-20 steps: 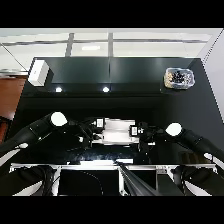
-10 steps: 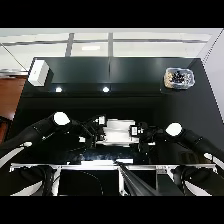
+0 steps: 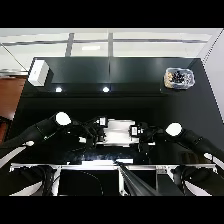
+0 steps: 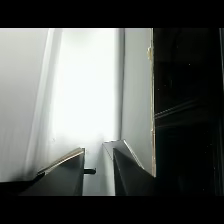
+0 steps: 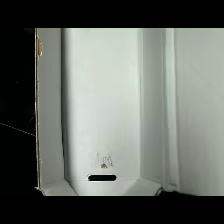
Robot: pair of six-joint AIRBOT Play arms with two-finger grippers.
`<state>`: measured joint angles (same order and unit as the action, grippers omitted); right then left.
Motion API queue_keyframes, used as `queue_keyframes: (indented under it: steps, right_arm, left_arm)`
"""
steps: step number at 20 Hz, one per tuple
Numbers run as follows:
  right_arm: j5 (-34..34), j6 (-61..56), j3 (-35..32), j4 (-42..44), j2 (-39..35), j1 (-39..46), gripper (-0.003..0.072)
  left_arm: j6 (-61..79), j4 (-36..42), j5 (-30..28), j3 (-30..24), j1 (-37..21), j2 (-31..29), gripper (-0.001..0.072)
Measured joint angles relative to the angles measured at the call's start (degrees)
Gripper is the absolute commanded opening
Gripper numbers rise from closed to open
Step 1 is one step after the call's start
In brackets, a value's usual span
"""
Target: Fold the box and place the chain.
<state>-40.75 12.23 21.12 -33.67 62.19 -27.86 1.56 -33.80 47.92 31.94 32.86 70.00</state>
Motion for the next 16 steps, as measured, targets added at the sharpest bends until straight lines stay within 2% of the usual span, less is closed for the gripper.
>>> queue_keyframes:
  steps: [1,2,3,4,5,6,7,8,9,10,11,13,16]
  right_arm:
    - [0.0,0.0,0.0,0.0,0.0,0.0,0.0466]
    - [0.0,0.0,0.0,0.0,0.0,0.0,0.0466]
    - [0.0,0.0,0.0,0.0,0.0,0.0,0.0466]
    - [0.0,0.0,0.0,0.0,0.0,0.0,0.0466]
    - [0.0,0.0,0.0,0.0,0.0,0.0,0.0466]
    - [0.0,0.0,0.0,0.0,0.0,0.0,0.0466]
    - [0.0,0.0,0.0,0.0,0.0,0.0,0.0466]
    - [0.0,0.0,0.0,0.0,0.0,0.0,0.0466]
    - [0.0,0.0,0.0,0.0,0.0,0.0,0.0466]
    - [0.0,0.0,0.0,0.0,0.0,0.0,0.0466]
    - [0.0,-0.1,0.0,0.1,0.0,0.0,0.0466]
    - [0.1,-0.2,0.0,0.1,0.0,0.0,0.0466]
    - [0.3,-0.2,0.0,0.2,0.0,0.0,0.0466]
  left_arm:
    - [0.2,0.0,-0.1,0.0,0.0,0.0,0.0415]
    - [0.2,0.0,-0.3,0.0,0.0,0.0,0.0351]
    - [0.4,0.0,-0.3,0.0,0.0,0.0,0.0328]
    - [0.4,0.0,-0.3,0.0,0.0,0.0,0.0187]
    - [0.5,-0.1,-0.3,0.0,0.0,0.0,0.0204]
    - [0.6,-0.1,-0.2,0.0,0.0,0.0,0.0375]
    - [0.6,0.0,-0.2,0.0,0.0,0.0,0.0392]
    - [0.6,0.0,-0.4,0.0,0.0,0.0,0.0331]
    - [0.6,-0.1,-0.3,0.0,0.0,0.0,0.0136]
    - [0.6,-0.3,0.3,0.0,-0.1,-0.2,0.0052]
    - [0.2,-0.2,0.5,0.0,-0.4,-0.5,0.0026]
    - [-2.8,-0.2,0.9,0.0,-2.3,-2.2,0.0025]
    - [-9.4,-2.1,5.3,0.0,-8.5,-6.9,0.0025]
